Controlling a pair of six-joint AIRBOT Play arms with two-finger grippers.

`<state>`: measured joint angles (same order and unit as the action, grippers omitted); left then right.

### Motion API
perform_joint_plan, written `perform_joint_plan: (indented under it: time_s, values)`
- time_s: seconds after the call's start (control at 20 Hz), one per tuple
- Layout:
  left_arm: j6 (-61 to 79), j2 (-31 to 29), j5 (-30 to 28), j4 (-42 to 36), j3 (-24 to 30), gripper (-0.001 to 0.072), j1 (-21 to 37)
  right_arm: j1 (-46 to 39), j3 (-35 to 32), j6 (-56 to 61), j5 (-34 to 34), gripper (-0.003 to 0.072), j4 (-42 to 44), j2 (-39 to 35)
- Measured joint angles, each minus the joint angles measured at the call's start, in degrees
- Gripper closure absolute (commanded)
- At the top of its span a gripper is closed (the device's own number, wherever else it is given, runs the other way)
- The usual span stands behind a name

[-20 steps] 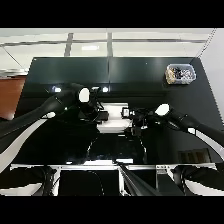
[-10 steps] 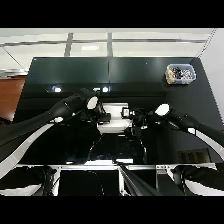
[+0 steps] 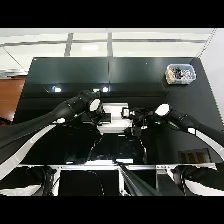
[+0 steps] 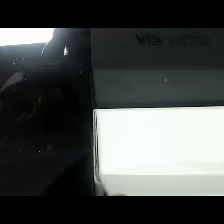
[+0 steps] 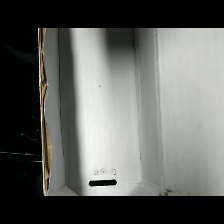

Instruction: Fold the box and place the chain.

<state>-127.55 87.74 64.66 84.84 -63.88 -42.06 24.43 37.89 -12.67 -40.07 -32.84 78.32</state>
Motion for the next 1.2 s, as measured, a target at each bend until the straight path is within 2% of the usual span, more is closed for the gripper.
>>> perform_joint_plan:
  time_s: [0.05, 0.1, 0.2, 0.25, 0.3, 0.4, 1.1, 1.15, 1.2]
  values:
    - [0.0, 0.0, 0.0, -0.3, 0.0, 0.0325, 0.0, 0.0, 0.0, 0.0, 0.0, 0.0541, 0.0, 0.0]
    - [-0.2, 0.0, 0.0, -0.6, 0.0, 0.0301, 0.0, 0.0, 0.0, 0.0, 0.0, 0.0541, 0.0, 0.0]
    - [-0.3, 0.0, 0.0, -1.0, 0.0, 0.0306, 0.0, 0.0, 0.0, 0.0, 0.0, 0.0541, 0.0, 0.0]
    - [-0.3, 0.0, 0.0, -1.1, 0.0, 0.0341, 0.0, 0.0, 0.0, 0.0, 0.0, 0.0541, 0.0, 0.0]
    - [-0.3, 0.0, 0.0, -1.2, 0.0, 0.0531, 0.0, 0.0, 0.0, 0.0, 0.0, 0.0541, 0.0, 0.0]
    - [-0.4, 0.2, 0.2, -1.2, 0.0, 0.0686, 0.0, 0.0, 0.0, 0.0, 0.0, 0.0541, 0.0, 0.0]
    - [-0.2, 0.6, 1.4, -1.5, 0.0, 0.0682, -0.2, 0.0, 0.0, -0.1, 0.0, 0.054, -0.1, 0.0]
    - [-0.2, 0.6, 1.6, -1.6, 0.0, 0.0682, -0.1, 0.0, 0.0, -0.1, -0.1, 0.0527, -0.1, 0.0]
    - [-0.2, 0.6, 1.8, -1.6, 0.0, 0.0683, -0.1, 0.0, 0.0, -0.1, -0.1, 0.0278, -0.1, 0.0]
